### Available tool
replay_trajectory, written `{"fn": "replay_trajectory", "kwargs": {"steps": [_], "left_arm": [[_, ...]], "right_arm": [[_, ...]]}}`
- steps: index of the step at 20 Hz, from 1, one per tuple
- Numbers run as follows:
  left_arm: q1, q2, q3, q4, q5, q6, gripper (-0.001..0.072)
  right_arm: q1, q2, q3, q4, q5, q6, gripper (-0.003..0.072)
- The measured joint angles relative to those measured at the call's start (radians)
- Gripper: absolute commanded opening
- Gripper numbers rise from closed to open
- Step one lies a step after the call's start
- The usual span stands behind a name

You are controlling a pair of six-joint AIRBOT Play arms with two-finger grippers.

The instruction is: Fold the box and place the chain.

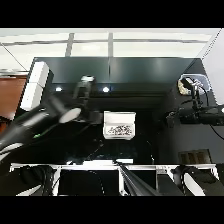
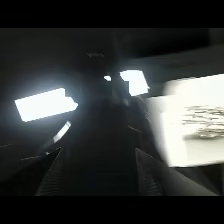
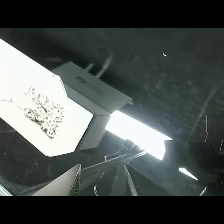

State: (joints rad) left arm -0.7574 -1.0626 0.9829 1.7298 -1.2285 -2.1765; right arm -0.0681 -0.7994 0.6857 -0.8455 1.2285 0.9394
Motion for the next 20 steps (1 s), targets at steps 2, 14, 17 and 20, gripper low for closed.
{"fn": "replay_trajectory", "kwargs": {"steps": [2,14,17,20], "left_arm": [[0.116,0.136,-0.141,-0.031,0.073,0.03,0.0526],[0.479,0.203,-0.628,-1.179,0.378,1.749,0.0711],[0.421,0.137,-0.599,-1.159,0.393,1.965,0.071],[0.383,0.044,-0.541,-1.131,0.38,2.125,0.071]], "right_arm": [[0.0,0.0,0.0,0.0,-0.005,0.0,0.0335],[0.0,0.0,0.0,0.01,-0.056,0.026,0.0334],[0.001,0.0,0.0,0.019,-0.053,0.03,0.0334],[0.002,0.0,0.0,0.024,-0.05,0.031,0.0334]]}}
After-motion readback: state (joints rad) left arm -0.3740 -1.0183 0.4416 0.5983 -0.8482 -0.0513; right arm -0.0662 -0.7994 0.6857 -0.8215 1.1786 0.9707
